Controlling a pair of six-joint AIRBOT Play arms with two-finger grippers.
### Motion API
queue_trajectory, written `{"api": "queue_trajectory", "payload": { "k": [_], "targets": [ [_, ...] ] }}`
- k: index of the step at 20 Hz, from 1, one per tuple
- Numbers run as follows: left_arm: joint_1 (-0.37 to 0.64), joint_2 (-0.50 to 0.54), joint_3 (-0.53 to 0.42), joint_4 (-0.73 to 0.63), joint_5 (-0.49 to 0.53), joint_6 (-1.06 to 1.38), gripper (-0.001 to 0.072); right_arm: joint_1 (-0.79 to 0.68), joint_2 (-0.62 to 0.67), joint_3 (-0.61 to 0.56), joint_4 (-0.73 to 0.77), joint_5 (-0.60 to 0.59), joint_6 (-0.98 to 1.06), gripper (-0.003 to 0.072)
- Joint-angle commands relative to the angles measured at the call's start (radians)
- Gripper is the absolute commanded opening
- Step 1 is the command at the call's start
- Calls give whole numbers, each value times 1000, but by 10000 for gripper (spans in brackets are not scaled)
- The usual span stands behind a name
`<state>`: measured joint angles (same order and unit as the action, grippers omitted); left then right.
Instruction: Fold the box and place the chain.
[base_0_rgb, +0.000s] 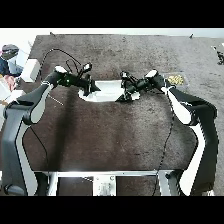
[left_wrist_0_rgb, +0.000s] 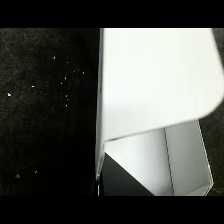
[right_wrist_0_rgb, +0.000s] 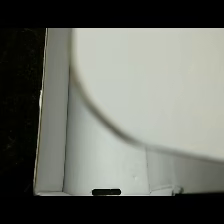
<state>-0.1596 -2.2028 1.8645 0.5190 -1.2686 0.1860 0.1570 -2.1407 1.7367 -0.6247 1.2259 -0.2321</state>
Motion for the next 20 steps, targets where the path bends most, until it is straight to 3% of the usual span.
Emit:
{"api": "queue_trajectory", "payload": {
  "k": [1, 2, 3, 10, 15, 16, 17, 20],
  "targets": [
    [2, 2, 6, -42, -35, -1, 83, -1, -1, 0, 0, 0, 0, 606],
    [4, 2, 12, -43, -43, -2, 259, 0, -1, 0, 0, 0, 0, 606],
    [8, 5, 15, -56, -55, -2, 309, 0, -1, 0, 0, 1, 0, 605],
    [97, 98, 19, -72, -192, -31, 306, -1, -1, 0, 0, 0, 0, 606],
    [122, 138, 18, -89, -351, -136, 296, 0, -1, 0, 0, 0, 0, 606],
    [108, 138, 16, -64, -365, -159, 158, -1, -1, 0, 0, 0, 0, 605],
    [92, 138, 16, -31, -368, -159, 95, 0, -1, 0, 0, 0, 0, 606],
    [36, 138, 13, 48, -316, -159, 92, 0, -1, 0, 0, 0, 0, 606]
  ]
}}
